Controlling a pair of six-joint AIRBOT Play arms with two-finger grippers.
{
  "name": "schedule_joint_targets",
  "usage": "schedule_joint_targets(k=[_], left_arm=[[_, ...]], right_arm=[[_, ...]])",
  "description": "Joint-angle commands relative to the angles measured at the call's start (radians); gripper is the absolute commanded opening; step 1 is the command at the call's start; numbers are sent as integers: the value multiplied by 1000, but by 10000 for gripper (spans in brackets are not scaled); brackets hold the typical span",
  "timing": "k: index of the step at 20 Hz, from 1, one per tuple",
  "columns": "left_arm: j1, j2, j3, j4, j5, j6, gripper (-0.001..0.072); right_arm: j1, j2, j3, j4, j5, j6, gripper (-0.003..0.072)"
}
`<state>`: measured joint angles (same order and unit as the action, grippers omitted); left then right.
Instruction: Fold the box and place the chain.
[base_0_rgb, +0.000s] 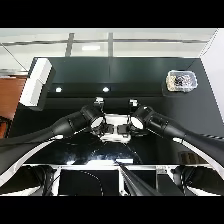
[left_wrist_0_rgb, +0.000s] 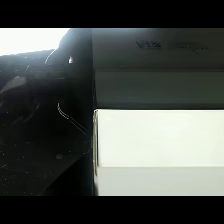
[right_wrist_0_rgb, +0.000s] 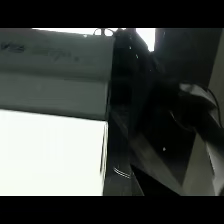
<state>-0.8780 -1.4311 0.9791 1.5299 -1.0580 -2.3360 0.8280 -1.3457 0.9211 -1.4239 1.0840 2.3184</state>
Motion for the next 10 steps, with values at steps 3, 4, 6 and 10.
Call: schedule_joint_targets(k=[3, 4, 6, 10], left_arm=[[0, 0, 1, -1, 2, -2, 28], [0, 0, 1, -1, 2, -2, 27], [0, 0, 1, -1, 2, -2, 27], [0, 0, 1, -1, 2, -2, 28]], right_arm=[[-29, 185, 1, -3, 115, -147, 396], [-46, 243, 1, -23, 137, -157, 397], [-97, 353, 1, -169, 188, -157, 397], [-266, 415, -5, -640, 190, -158, 397]])
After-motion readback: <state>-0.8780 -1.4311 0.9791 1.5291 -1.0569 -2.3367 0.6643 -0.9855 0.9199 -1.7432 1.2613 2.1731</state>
